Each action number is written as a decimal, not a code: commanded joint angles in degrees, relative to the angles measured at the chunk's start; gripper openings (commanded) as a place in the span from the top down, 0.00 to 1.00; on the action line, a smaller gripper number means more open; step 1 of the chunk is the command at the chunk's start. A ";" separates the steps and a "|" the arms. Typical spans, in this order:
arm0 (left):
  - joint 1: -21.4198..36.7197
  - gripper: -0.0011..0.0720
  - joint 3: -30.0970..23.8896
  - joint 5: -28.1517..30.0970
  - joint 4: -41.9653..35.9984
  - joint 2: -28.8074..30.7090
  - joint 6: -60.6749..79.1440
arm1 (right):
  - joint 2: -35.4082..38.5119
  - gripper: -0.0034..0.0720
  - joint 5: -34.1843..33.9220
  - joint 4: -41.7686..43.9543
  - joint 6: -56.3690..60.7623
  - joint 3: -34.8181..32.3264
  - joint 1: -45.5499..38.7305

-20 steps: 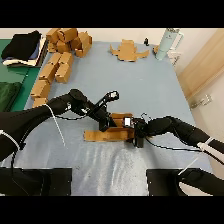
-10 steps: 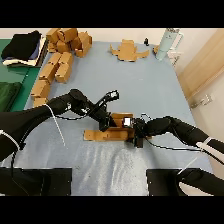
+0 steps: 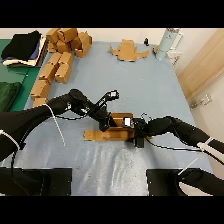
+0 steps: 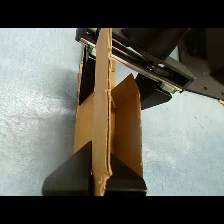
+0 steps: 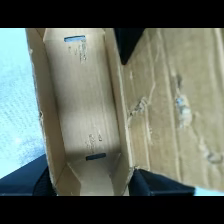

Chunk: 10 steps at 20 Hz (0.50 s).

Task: Fold the box.

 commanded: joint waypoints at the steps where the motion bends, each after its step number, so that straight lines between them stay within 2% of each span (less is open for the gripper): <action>1: -0.02 0.97 0.00 -0.57 -0.09 -0.07 -0.04 | 0.04 0.27 0.02 0.09 -0.02 0.00 0.07; 4: 0.00 0.96 0.00 -0.46 -0.07 -0.07 -0.04 | 0.04 0.27 0.04 0.09 -0.02 0.00 0.07; 5: 0.00 0.94 0.00 -0.35 -0.07 -0.07 -0.02 | 0.04 0.27 0.02 0.09 -0.02 0.00 0.07; 6: 0.04 0.62 0.00 0.31 -0.07 -0.07 -0.22 | 0.04 0.27 0.02 0.09 -0.02 0.00 0.07; 7: 0.04 0.43 0.00 1.25 -0.04 -0.07 -1.92 | 0.04 0.27 0.02 0.07 -0.02 0.00 0.07; 10: 0.11 0.41 0.02 1.64 0.81 -0.04 -3.34 | 0.04 0.27 0.02 0.07 -0.02 0.00 0.07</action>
